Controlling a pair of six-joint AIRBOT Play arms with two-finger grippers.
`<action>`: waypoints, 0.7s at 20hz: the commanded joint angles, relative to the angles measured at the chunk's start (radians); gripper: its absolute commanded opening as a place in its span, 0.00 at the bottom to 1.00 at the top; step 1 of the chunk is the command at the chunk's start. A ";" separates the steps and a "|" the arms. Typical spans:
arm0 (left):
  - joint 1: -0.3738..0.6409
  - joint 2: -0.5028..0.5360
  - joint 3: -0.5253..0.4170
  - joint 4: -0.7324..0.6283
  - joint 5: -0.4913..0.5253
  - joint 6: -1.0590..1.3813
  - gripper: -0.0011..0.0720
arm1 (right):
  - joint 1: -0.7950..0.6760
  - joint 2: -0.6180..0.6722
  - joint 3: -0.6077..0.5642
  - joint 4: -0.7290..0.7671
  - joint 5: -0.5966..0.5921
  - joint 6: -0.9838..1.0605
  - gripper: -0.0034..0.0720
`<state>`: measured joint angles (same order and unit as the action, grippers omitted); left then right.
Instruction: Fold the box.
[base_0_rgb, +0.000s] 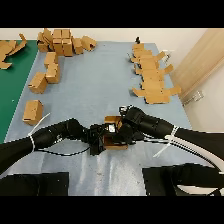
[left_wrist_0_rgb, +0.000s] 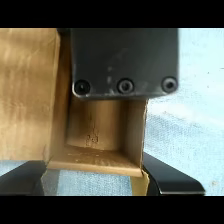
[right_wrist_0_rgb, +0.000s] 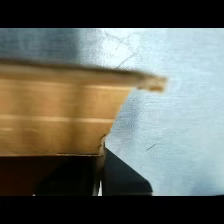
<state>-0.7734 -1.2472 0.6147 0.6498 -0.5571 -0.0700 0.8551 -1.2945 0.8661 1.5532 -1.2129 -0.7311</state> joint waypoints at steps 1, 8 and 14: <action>0.000 0.000 0.000 0.000 0.000 0.002 0.73 | 0.001 -0.015 0.002 0.002 0.008 -0.003 0.11; 0.000 0.000 0.000 0.000 0.000 0.002 0.73 | 0.001 -0.008 0.016 0.002 0.007 -0.037 0.42; 0.000 0.000 0.000 0.000 0.000 0.002 0.73 | -0.002 0.084 0.061 -0.017 -0.062 -0.021 0.47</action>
<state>-0.7734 -1.2472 0.6147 0.6487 -0.5556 -0.0673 0.8539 -1.2522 0.9089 1.5536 -1.2255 -0.7658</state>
